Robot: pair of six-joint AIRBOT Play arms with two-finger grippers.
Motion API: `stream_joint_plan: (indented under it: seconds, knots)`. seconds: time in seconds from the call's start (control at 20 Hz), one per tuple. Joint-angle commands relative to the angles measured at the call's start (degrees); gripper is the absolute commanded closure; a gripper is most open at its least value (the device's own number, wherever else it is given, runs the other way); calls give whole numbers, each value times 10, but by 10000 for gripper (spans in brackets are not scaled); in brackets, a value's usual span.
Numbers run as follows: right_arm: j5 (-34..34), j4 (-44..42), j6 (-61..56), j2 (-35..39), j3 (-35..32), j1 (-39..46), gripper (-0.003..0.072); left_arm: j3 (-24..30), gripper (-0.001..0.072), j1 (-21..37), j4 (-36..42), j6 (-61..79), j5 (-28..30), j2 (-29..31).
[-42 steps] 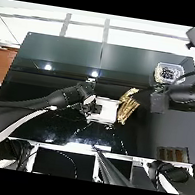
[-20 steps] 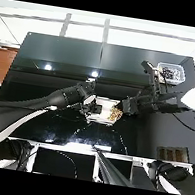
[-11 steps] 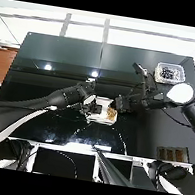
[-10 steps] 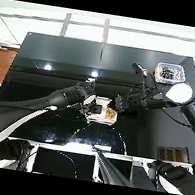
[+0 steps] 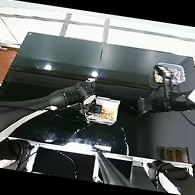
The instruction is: Fold the box and place the chain.
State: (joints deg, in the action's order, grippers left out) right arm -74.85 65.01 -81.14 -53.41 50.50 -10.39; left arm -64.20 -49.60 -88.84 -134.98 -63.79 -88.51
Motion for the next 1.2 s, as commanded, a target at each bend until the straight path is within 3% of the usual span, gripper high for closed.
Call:
stream_joint_plan:
  seconds: [0.0, 0.2, 0.35, 0.45, 0.55, 0.6, 0.7, 0.9, 1.0, 1.15]
  knots:
    - [-24, 54, 2, 25, -7, 52, 192, -1, 253, 0, 0, -9, 0, 0]
    - [-25, 53, 2, 25, -7, 54, 192, -33, 233, 0, -4, -1, -44, 7]
    - [-25, 53, 2, 25, -7, 54, 192, -63, 234, 0, -2, 125, -47, 43]
    - [-25, 53, 2, 25, -7, 54, 192, -63, 236, 0, -4, 235, -75, 85]
    - [-25, 53, 2, 25, -7, 54, 192, -57, 236, 5, -63, 318, -119, 128]
    - [-25, 53, 2, 25, -7, 54, 192, -49, 236, 16, -98, 320, -132, 148]
    - [-25, 53, -2, 25, -7, 54, 192, -23, 236, 63, -92, 363, -137, 192]
    - [-25, 53, -7, 25, -7, 54, 192, 68, 238, 218, 88, 559, -70, 273]
    - [-26, 53, -16, 25, -7, 54, 192, 125, 238, 315, 267, 694, -39, 287]
    - [-27, 55, -32, 25, -7, 54, 192, 210, 242, 417, 530, 944, -61, 262]
